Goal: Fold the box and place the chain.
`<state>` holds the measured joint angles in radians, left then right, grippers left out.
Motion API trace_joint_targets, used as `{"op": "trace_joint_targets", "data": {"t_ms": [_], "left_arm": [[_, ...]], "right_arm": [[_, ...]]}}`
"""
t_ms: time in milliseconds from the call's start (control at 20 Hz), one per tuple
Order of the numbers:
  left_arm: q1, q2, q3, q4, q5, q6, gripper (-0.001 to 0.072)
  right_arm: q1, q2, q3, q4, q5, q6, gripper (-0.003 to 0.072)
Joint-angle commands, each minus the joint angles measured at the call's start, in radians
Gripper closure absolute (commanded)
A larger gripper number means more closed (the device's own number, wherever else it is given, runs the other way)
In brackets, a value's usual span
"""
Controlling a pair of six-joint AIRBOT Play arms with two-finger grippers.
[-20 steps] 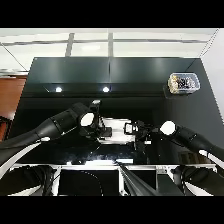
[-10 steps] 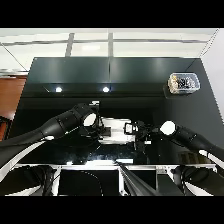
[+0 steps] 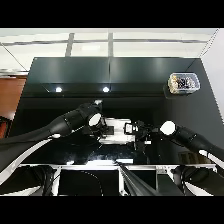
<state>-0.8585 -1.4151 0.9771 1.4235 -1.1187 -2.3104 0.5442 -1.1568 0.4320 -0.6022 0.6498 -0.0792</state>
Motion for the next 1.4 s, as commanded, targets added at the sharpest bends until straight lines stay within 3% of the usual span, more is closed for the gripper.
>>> {"op": "trace_joint_targets", "data": {"t_ms": [0,100,250,350,450,500,550,650,700,850,950,1000,1100,1200,1250,1350], "left_arm": [[-0.002,-0.008,0.006,0.009,-0.011,-0.003,0.0549],[-0.006,-0.009,0.006,0.009,-0.011,-0.003,0.0564],[-0.013,-0.008,0.007,0.008,-0.006,-0.002,0.0685],[-0.013,-0.008,0.008,0.008,-0.006,-0.002,0.0678],[-0.013,-0.008,0.008,0.008,-0.009,-0.002,0.0427],[-0.013,-0.008,0.008,0.008,-0.009,-0.002,0.035],[-0.013,-0.008,0.008,0.008,-0.011,-0.002,0.0341],[-0.013,-0.008,0.008,0.008,-0.01,-0.002,0.0116],[-0.013,-0.008,0.008,0.008,-0.009,-0.002,0.0071],[-0.013,-0.011,0.008,0.009,-0.008,-0.006,0.0111],[-0.013,-0.017,0.008,0.011,-0.008,-0.01,0.0255],[-0.013,-0.02,0.008,0.011,-0.008,-0.01,0.026],[-0.013,-0.02,0.008,0.012,-0.008,-0.01,0.0374],[-0.013,-0.02,0.008,0.012,-0.009,-0.01,0.0386],[-0.013,-0.02,0.008,0.012,-0.01,-0.01,0.048],[-0.013,-0.02,0.008,0.009,-0.012,-0.011,0.0524]], "right_arm": [[0.001,0.0,0.0,0.0,0.0,0.0,0.0579],[0.001,0.0,0.0,0.0,0.0,0.0,0.0579],[0.001,0.0,0.0,0.0,0.0,0.0,0.0578],[0.001,0.0,0.0,0.0,0.0,0.0,0.0579],[0.001,0.0,0.0,0.0,0.0,0.0,0.0579],[0.001,0.0,0.0,0.0,0.0,0.0,0.0579],[0.001,0.0,0.0,0.0,0.0,0.0,0.0579],[0.001,0.0,0.0,0.0,0.0,0.0,0.0579],[0.001,0.0,0.0,0.0,0.0,0.0,0.0578],[0.001,0.0,0.0,0.0,0.0,0.0,0.0579],[0.001,0.0,0.0,0.0,0.0,0.0,0.0579],[0.001,0.0,0.0,0.0,0.0,0.0,0.0579],[0.001,0.0,0.0,0.0,0.0,0.0,0.0579],[0.001,0.0,0.0,0.0,0.0,0.0,0.0579],[0.001,0.0,0.0,0.0,0.0,0.0,0.0579],[0.001,0.0,0.0,0.0,0.0,0.0,0.0578]]}}
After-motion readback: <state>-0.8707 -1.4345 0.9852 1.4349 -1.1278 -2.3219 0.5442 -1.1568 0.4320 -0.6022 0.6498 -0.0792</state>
